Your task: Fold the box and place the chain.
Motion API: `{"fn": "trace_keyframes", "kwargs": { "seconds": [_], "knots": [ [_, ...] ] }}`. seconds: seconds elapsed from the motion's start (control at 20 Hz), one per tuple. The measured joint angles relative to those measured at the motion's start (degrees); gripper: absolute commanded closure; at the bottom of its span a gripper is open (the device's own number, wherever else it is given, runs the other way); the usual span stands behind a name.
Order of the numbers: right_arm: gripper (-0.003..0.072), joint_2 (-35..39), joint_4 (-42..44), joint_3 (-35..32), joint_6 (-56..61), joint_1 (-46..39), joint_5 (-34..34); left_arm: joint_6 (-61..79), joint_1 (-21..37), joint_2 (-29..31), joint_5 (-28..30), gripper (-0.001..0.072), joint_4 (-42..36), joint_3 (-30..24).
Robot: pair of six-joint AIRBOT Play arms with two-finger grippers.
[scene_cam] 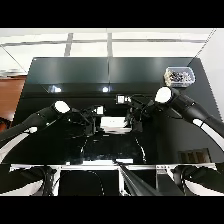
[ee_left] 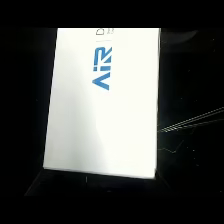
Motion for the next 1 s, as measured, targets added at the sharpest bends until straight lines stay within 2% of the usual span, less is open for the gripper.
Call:
{"fn": "trace_keyframes", "kwargs": {
  "seconds": [0.15, 0.2, 0.25, 0.3, 0.45, 0.55, 0.75, 1.0],
  "knots": [
    [0.0417, 2.6, 0.0, -0.1, 3.9, -1.0, 0.9, 0.0, 0.0, 0.0, 0.0, 0.0309, 0.1, 0.0],
    [0.0461, 3.8, 0.0, -0.1, 6.7, -2.0, 1.3, 0.0, 0.0, 0.0, 0.0, 0.0309, 0.1, 0.0],
    [0.0614, 4.8, 0.0, -0.2, 10.0, -3.1, 2.2, 0.0, 0.0, 0.0, 0.0, 0.0309, 0.1, 0.0],
    [0.0672, 5.6, 0.2, -0.2, 14.3, -4.5, 3.8, 0.0, 0.0, 0.0, 0.0, 0.0308, 0.1, 0.0],
    [0.0672, 6.8, 2.0, -2.4, 25.7, -7.9, 8.2, 0.0, 0.0, 0.0, 0.2, 0.0308, 0.1, 0.0],
    [0.0672, 7.1, 8.0, -5.3, 30.5, -8.8, 8.2, 0.0, 0.0, 0.0, 0.2, 0.0309, 0.1, 0.0],
    [0.0672, 6.4, 22.4, -9.9, 36.2, -8.0, -0.2, 0.0, 0.0, 0.0, 0.2, 0.0309, 0.1, 0.0],
    [0.0672, 2.7, 27.7, -11.5, 38.2, -5.1, -7.5, 0.0, 0.0, 0.0, 0.2, 0.0309, 0.1, 0.0]
  ]
}}
